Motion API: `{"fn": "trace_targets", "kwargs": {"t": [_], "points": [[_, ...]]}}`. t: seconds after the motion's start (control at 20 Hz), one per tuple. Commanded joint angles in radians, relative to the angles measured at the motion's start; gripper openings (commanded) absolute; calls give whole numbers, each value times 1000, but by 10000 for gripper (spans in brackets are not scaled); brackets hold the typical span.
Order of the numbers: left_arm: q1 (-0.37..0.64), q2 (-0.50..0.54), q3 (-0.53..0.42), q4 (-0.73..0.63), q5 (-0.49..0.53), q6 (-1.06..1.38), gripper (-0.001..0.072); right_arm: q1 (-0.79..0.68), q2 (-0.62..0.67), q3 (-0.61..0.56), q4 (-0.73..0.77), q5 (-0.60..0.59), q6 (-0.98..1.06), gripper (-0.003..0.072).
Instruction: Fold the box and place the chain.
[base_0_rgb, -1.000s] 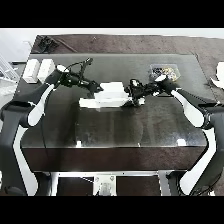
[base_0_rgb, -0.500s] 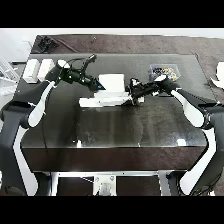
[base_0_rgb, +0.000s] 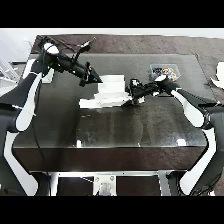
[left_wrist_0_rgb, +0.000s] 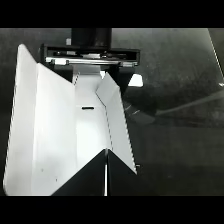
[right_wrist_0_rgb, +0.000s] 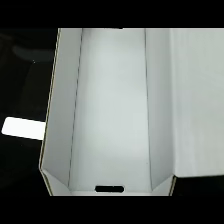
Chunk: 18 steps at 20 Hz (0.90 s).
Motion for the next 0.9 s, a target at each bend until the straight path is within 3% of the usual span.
{"fn": "trace_targets", "kwargs": {"t": [0.0,0.25,0.5,0.6,0.75,0.85], "points": [[4,46,-58,2,53,112,13,-1,1,1,-1,1,0,564],[4,121,-235,-30,262,185,13,0,1,1,-1,1,0,564],[4,216,-505,-131,481,395,13,0,1,1,-1,1,0,564],[4,244,-587,-159,494,446,13,0,1,1,-1,1,0,564],[4,254,-631,-129,450,445,15,0,1,1,-1,1,0,564],[4,261,-658,-159,476,459,13,0,1,1,-1,1,0,564]]}}
